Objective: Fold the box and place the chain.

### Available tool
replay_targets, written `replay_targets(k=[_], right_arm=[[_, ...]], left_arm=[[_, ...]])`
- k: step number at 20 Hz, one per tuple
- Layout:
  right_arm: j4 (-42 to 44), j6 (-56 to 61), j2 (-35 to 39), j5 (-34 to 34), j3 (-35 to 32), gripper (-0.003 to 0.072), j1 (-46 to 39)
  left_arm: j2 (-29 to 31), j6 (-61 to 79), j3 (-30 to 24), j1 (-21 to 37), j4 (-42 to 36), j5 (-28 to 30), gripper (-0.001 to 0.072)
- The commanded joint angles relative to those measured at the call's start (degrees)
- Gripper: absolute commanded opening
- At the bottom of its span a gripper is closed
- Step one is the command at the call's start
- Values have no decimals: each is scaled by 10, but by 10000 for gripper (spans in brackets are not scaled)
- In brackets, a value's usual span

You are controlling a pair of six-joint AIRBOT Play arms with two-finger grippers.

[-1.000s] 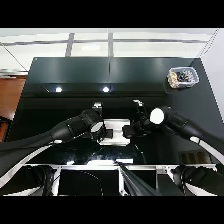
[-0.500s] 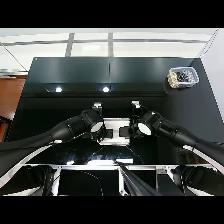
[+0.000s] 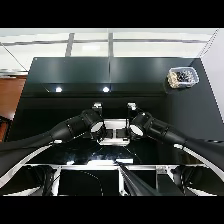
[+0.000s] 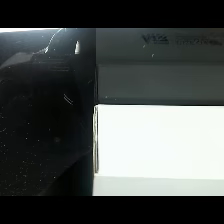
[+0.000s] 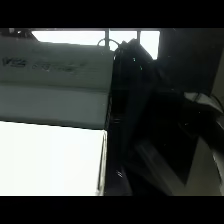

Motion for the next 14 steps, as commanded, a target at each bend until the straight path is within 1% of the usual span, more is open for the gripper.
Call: replay_targets(k=[1, 3, 4, 5, 6, 7, 11, 12, 13, 14], right_arm=[[1, 4, -4, 7, 5, 243, 3], [2, 8, -4, 9, 5, 240, 3], [5, 7, -4, 8, 5, 120, 3], [7, 7, -4, 8, 5, 61, 4], [8, 7, -4, 4, 5, 27, 4], [11, 7, -4, 1, 5, 16, 4], [16, 3, -4, -1, 5, 26, 4], [16, 3, -4, 0, 5, 145, 4], [16, 3, -4, 0, 5, 195, 4], [17, 3, -4, 2, 5, 194, 4]], left_arm=[[0, 0, 0, 0, 0, 0, 27], [0, 0, 0, 0, 0, 0, 27], [0, 0, 0, 0, 0, 0, 27], [0, 0, 0, 0, 0, 0, 27], [0, 0, 0, 0, 0, 0, 27], [0, 0, 0, 0, 0, 0, 27], [0, 0, 0, 0, 0, 0, 27], [0, 0, 0, 0, 0, 0, 27], [0, 0, 0, 0, 0, 0, 27], [0, 0, 0, 0, 0, 0, 27]])
